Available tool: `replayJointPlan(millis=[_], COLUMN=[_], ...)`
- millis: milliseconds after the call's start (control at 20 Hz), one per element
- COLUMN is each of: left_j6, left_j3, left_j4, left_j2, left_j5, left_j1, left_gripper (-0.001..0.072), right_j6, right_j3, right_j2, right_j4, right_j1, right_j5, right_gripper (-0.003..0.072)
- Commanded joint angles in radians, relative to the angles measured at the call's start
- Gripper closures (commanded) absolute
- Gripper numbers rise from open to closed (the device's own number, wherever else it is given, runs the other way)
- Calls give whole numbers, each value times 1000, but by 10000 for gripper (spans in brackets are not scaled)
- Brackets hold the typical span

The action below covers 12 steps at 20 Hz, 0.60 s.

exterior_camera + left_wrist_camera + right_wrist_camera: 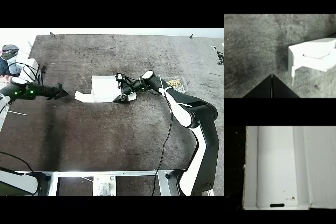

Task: Fold the box and place the chain.

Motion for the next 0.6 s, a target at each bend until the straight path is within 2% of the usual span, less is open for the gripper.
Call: replayJointPlan(millis=[0,100,250,550], left_j6=[19,73,91,85], left_j3=[-38,-32,0,24], left_j4=[-104,-201,-223,-265], left_j2=[-31,-85,-135,-163], left_j5=[43,23,32,21], left_j1=[-14,-39,-88,-136], left_gripper=[700,700,700,699], right_j6=[0,0,0,0], right_j3=[0,0,0,0], right_j2=[0,0,0,0], right_j4=[0,0,0,0], right_j1=[1,2,2,2], right_j5=[0,0,0,0], right_gripper=[245,245,244,245])
